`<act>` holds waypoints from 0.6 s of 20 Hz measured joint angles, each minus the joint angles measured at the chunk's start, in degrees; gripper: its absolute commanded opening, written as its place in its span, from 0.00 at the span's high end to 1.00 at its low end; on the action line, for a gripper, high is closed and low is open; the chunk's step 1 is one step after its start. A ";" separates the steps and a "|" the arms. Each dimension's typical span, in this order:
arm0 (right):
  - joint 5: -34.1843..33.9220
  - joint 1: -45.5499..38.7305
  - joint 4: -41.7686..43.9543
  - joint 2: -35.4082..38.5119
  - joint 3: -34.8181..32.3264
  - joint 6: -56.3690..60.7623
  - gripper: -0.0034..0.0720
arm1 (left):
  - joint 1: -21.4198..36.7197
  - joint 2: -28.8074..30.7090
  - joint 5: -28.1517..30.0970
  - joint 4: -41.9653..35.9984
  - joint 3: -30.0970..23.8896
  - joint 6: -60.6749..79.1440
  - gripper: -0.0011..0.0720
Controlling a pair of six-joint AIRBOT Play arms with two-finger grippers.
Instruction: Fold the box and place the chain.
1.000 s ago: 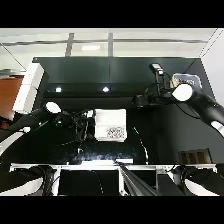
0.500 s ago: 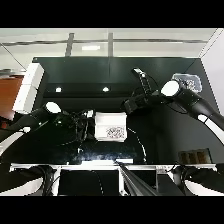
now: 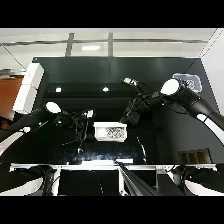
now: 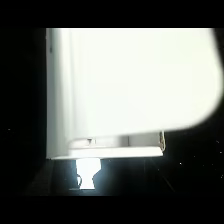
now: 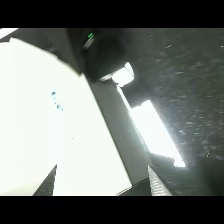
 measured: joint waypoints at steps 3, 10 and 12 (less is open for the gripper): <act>2.45 0.28 -0.35 0.02 0.00 -2.16 0.01 | 0.00 0.00 0.00 0.00 0.02 0.00 0.43; 5.11 3.19 -3.34 0.00 0.00 -3.54 0.01 | 0.00 0.00 0.00 0.02 0.02 0.00 0.43; 5.33 3.80 -4.52 0.00 0.00 -3.61 0.01 | 0.00 0.00 0.00 0.00 0.02 0.00 0.43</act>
